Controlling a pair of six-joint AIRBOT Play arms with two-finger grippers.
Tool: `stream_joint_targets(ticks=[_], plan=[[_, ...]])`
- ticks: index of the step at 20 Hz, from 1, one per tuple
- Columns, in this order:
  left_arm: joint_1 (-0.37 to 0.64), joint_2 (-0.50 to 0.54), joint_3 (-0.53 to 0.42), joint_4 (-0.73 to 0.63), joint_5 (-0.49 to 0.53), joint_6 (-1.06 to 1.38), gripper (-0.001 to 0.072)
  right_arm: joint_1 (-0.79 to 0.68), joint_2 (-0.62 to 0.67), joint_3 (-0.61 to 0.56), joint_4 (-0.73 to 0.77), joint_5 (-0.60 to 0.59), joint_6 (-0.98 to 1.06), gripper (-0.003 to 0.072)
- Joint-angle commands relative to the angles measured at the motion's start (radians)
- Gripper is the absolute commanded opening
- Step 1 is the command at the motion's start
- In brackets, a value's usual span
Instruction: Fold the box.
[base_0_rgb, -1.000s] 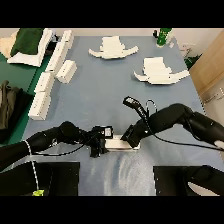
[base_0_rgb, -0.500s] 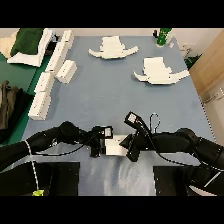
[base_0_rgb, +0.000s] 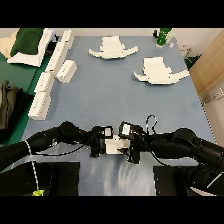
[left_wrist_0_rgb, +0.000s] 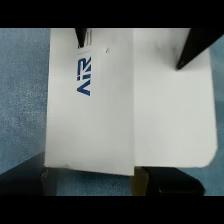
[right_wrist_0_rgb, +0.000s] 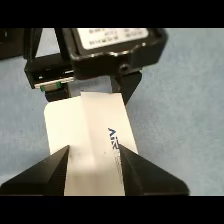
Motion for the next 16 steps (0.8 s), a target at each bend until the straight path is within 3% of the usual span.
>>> stream_joint_targets(ticks=[1,7,12,16], plan=[[0.001,-0.001,0.0,0.0,0.0,0.0,0.0465,0.006,-0.006,0.007,-0.061,0.0,-0.053,0.0491],[0.001,-0.001,0.0,0.0,0.0,0.0,0.0465,0.063,-0.072,0.008,-0.076,0.011,-0.15,0.0491],[0.001,-0.001,0.0,0.0,0.0,0.0,0.0465,0.129,-0.086,0.008,-0.21,0.126,-0.149,0.0491],[0.001,-0.001,0.0,0.0,0.0,0.0,0.0465,0.129,-0.095,0.008,-0.265,0.145,-0.148,0.049]])
